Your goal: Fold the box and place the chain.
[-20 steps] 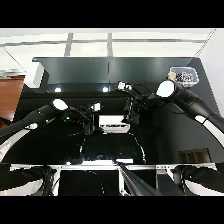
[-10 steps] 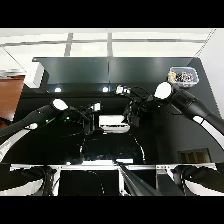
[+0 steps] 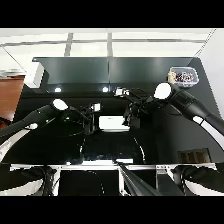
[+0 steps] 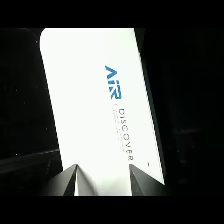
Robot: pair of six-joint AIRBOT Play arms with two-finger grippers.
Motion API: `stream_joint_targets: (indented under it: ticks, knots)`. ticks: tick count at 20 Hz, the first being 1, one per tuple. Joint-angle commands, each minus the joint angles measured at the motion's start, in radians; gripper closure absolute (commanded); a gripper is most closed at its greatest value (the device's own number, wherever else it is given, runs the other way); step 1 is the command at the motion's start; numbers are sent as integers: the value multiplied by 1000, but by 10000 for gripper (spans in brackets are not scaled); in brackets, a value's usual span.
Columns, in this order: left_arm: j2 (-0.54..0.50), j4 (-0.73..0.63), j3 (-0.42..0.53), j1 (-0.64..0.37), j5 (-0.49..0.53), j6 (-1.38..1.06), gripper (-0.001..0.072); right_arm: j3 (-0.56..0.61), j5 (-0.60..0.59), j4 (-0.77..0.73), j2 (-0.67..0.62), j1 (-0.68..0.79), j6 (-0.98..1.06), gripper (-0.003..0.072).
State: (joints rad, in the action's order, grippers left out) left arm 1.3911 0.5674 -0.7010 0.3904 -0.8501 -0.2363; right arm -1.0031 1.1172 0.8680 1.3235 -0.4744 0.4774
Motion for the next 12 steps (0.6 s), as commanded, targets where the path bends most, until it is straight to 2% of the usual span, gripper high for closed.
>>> stream_joint_targets:
  ticks: [1, 3, 4, 5, 12]
  knots:
    - [1, 0, -1, 1, 1, 1, 378, 0, -8, 4, 0, -8, 0, 326]
    - [1, 0, -1, 1, 1, 1, 378, 0, -15, 4, 0, -8, 1, 327]
    - [1, 0, -1, 1, 1, 1, 378, 0, -15, 5, 0, -8, 0, 403]
    - [1, 0, -1, 1, 1, 1, 378, 0, -15, 5, 0, -8, 0, 438]
    - [1, 0, -1, 1, 0, 1, 378, 0, -27, -4, 0, -8, 4, 445]
